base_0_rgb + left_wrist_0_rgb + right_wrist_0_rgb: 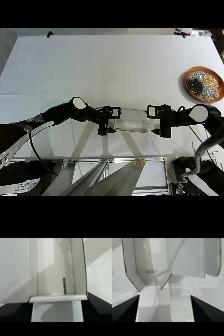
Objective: Fold the box and place the chain.
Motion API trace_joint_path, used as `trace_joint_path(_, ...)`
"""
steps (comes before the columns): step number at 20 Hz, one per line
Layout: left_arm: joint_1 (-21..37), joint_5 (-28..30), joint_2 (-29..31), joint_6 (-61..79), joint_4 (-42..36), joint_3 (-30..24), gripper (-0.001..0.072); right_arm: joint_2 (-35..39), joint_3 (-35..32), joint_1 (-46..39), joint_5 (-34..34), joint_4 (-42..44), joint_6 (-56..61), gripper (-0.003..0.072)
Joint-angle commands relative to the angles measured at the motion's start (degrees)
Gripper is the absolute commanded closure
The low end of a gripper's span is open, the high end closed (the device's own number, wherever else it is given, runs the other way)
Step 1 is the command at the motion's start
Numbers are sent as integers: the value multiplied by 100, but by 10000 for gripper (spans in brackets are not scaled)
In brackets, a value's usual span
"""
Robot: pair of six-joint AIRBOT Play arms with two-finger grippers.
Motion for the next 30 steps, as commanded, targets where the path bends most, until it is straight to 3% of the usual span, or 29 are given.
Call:
trace_joint_path(1, -4, -4, -33, 2, -262, 4, 241, 4, 4, 0, 0, 2, 0, -16)
trace_joint_path(2, -4, -2, -33, 0, -260, 4, 335, 4, 4, 0, -2, 2, 0, -15)
trace_joint_path(4, -4, 2, -33, 0, -238, 4, 647, 4, 4, 0, 0, 2, 0, -13)
trace_joint_path(5, 2, 11, -31, -4, -184, 4, 700, 4, 4, 0, -2, 2, 0, 14)
trace_joint_path(15, 9, 387, 42, -1292, 1224, 4, 705, 549, 11, 0, 208, -278, 0, 34)
trace_joint_path(24, 9, 815, 223, -1690, 1080, 4, 705, 544, 9, 0, 72, 9, -4, 36)
trace_joint_path(30, 0, 748, 221, -1655, 990, 4, 696, 525, 7, 0, -42, 50, -48, 35)
